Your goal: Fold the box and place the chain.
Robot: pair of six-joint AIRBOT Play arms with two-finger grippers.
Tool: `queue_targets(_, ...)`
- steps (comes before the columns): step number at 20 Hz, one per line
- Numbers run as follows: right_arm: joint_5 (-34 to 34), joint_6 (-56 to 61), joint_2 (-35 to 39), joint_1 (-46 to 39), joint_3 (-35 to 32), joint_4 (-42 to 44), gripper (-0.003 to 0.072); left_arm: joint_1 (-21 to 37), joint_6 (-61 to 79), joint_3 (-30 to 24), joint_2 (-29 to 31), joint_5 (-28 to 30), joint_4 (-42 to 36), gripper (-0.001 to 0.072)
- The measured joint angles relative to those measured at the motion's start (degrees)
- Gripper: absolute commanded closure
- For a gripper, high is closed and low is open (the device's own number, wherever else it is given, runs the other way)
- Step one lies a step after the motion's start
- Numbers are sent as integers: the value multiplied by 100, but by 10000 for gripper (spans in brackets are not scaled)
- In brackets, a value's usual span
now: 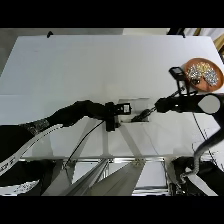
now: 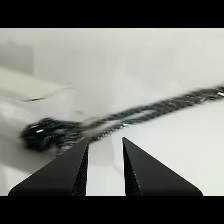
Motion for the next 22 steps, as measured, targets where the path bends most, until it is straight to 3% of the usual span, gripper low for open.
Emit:
queue_targets(4, 24, 11, -715, -780, 341, -245, 451, 0, 0, 0, 0, 0, -2, 557)
queue_targets(11, 719, 116, -2181, -1058, 1443, -1047, 454, 0, -2, 0, 0, -2, -2, 557)
queue_targets(22, 538, 179, -3119, -927, 1655, -1434, 454, 0, -2, 0, 0, -2, 0, 557)
